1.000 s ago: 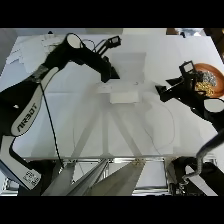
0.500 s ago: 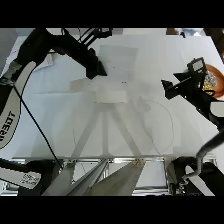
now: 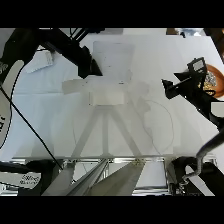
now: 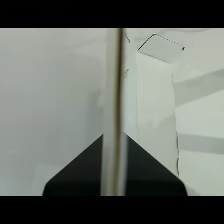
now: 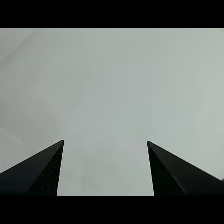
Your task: Fold the box and place the chain.
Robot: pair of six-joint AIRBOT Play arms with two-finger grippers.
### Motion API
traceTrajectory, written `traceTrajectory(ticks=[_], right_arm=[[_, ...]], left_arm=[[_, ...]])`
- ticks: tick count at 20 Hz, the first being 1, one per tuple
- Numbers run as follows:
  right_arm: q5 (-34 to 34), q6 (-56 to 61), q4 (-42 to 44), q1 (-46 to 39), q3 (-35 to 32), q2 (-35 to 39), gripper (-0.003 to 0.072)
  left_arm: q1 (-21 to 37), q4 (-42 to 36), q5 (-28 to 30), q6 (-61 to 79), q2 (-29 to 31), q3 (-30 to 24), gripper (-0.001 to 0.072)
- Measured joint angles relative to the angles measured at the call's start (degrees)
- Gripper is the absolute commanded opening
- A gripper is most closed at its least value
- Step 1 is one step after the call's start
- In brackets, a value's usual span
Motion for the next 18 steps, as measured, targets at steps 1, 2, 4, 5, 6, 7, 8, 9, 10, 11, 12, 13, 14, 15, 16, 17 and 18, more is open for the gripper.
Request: traceTrajectory(ticks=[1, 2, 4, 5, 6, 7, 8, 9, 10, 11, 12, 13, 14, 15, 16, 17, 18], right_arm=[[0.0, 0.0, 0.0, 0.0, 0.0, 0.0, 0.0579], [0.0, 0.0, 0.0, 0.0, 0.0, 0.0, 0.0579], [0.0, 0.0, 0.0, 0.0, 0.0, 0.0, 0.0579], [0.0, 0.0, 0.0, 0.0, 0.0, 0.0, 0.0579], [0.0, 0.0, 0.0, 0.0, 0.0, 0.0, 0.0579], [0.0, 0.0, 0.0, 0.0, 0.0, 0.0, 0.0579], [0.0, 0.0, 0.0, 0.0, 0.0, 0.0, 0.0579], [0.0, 0.0, 0.0, 0.0, 0.0, 0.0, 0.0579], [0.0, 0.0, 0.0, 0.0, 0.0, 0.0, 0.0579], [0.0, 0.0, 0.0, 0.0, 0.0, 0.0, 0.0579], [0.0, 0.0, 0.0, 0.0, 0.0, 0.0, 0.0579], [0.0, 0.0, 0.0, 0.0, 0.0, 0.0, 0.0579], [0.0, 0.0, 0.0, 0.0, 0.0, 0.0, 0.0579], [0.0, 0.0, 0.0, 0.0, 0.0, 0.0, 0.0579], [0.0, 0.0, 0.0, 0.0, 0.0, 0.0, 0.0579], [0.0, 0.0, 0.0, 0.0, 0.0, 0.0, 0.0579], [0.0, 0.0, 0.0, 0.0, 0.0, 0.0, 0.0579]], left_arm=[[0.3, -0.8, 0.2, 0.3, 0.1, -0.5, 0.0003], [0.4, -1.7, 0.7, 0.8, 0.2, -1.4, 0.0002], [-0.2, -3.2, 3.5, 2.3, 0.3, -4.3, 0.0006], [-0.6, -3.6, 5.1, 3.4, 0.3, -6.3, 0.0006], [-1.2, -4.4, 6.9, 4.9, 0.4, -8.7, 0.0006], [-1.6, -5.6, 8.4, 6.8, 0.4, -11.2, 0.0006], [-2.0, -7.5, 10.2, 9.5, 0.4, -13.9, 0.0006], [-2.2, -9.7, 11.6, 12.5, 0.4, -16.5, 0.0006], [-2.3, -12.6, 13.1, 16.2, 0.4, -19.1, 0.0006], [-2.4, -15.4, 14.4, 20.3, 0.3, -21.5, 0.0006], [-2.3, -17.8, 15.0, 24.1, 0.2, -23.4, 0.0006], [-2.3, -19.7, 15.7, 27.4, -0.2, -25.0, 0.0006], [-2.3, -21.1, 16.4, 30.2, -0.8, -26.3, 0.0007], [-2.3, -22.4, 16.9, 32.3, -1.7, -27.3, 0.0007], [-2.3, -23.1, 17.1, 33.8, -2.7, -27.9, 0.0007], [-2.3, -23.6, 17.6, 35.0, -3.9, -28.4, 0.0006], [-2.3, -24.0, 18.0, 35.8, -5.0, -28.8, 0.0005]])
